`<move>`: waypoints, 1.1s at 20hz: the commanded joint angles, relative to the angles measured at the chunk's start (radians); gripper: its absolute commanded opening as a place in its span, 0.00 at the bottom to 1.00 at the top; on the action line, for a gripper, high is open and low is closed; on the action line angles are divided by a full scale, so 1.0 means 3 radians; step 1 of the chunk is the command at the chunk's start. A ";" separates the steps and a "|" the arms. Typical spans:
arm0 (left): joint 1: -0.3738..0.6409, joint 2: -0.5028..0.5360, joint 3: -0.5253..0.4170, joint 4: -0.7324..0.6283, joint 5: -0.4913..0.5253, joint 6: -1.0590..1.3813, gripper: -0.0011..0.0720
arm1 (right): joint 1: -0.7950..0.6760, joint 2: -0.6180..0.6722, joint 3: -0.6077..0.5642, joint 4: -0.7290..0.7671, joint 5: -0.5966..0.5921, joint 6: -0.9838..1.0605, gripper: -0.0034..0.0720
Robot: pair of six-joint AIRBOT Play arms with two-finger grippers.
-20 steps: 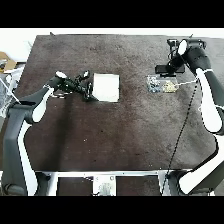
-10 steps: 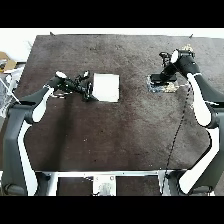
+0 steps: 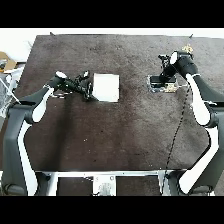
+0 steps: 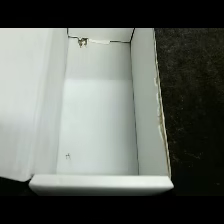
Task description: Fold the box and place the chain.
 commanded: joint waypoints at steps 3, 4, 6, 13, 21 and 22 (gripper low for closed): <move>0.0003 0.0000 0.0003 0.0000 0.0005 0.0000 0.50 | 0.0001 0.0032 0.0001 0.0039 -0.0010 0.0003 0.05; 0.0003 0.0000 0.0003 0.0000 0.0005 0.0000 0.50 | 0.0001 0.0066 0.0001 0.0039 -0.0010 0.0001 0.05; 0.0003 0.0000 0.0003 0.0000 0.0006 0.0000 0.50 | 0.0001 0.0173 0.0001 0.0042 -0.0005 -0.0022 0.05; 0.0003 0.0000 0.0003 0.0000 0.0006 0.0000 0.50 | 0.0149 0.1011 0.0001 0.0050 -0.0064 -0.0197 0.05; 0.0003 0.0000 0.0003 0.0000 0.0006 0.0000 0.50 | 0.0839 0.2331 0.0001 -0.0256 -0.1311 -0.0237 0.05; 0.0003 0.0000 0.0003 0.0000 0.0006 0.0000 0.50 | 0.0965 0.2445 0.0001 -0.0366 -0.1537 -0.0237 0.05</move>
